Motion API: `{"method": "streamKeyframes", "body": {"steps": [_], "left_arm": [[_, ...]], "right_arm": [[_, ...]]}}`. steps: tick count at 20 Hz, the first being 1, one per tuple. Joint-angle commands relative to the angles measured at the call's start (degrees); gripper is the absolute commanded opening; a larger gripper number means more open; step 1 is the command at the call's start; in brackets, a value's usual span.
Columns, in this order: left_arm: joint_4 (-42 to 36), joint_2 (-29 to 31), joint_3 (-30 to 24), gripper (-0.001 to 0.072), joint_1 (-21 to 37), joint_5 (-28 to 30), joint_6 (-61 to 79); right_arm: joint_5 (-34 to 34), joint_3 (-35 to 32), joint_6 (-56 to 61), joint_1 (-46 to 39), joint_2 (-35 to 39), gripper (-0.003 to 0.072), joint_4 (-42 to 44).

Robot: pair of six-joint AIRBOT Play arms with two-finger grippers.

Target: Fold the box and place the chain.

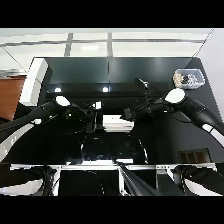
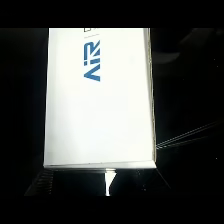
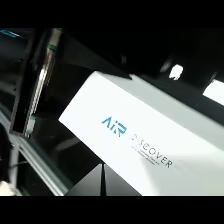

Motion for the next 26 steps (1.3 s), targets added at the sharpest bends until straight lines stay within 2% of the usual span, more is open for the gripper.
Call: {"method": "streamKeyframes", "body": {"steps": [1,4,11,26], "left_arm": [[0.02,-0.02,0.04,0.0292,-0.02,0.02,-0.02],[0.02,-0.02,0.04,0.0292,-0.02,0.00,0.00],[0.02,-0.02,0.04,0.0293,-0.02,0.02,-0.02],[0.02,-0.02,0.04,0.0294,-0.02,0.02,-0.02]], "right_arm": [[-0.70,-1.27,3.48,0.68,-2.43,0.0014,3.21],[-3.72,-1.29,3.48,0.68,-4.02,0.0014,3.17],[-3.63,-1.42,3.50,0.70,-5.31,0.0014,0.09],[-4.48,-1.40,1.38,0.70,-6.01,0.0015,-0.66]]}}
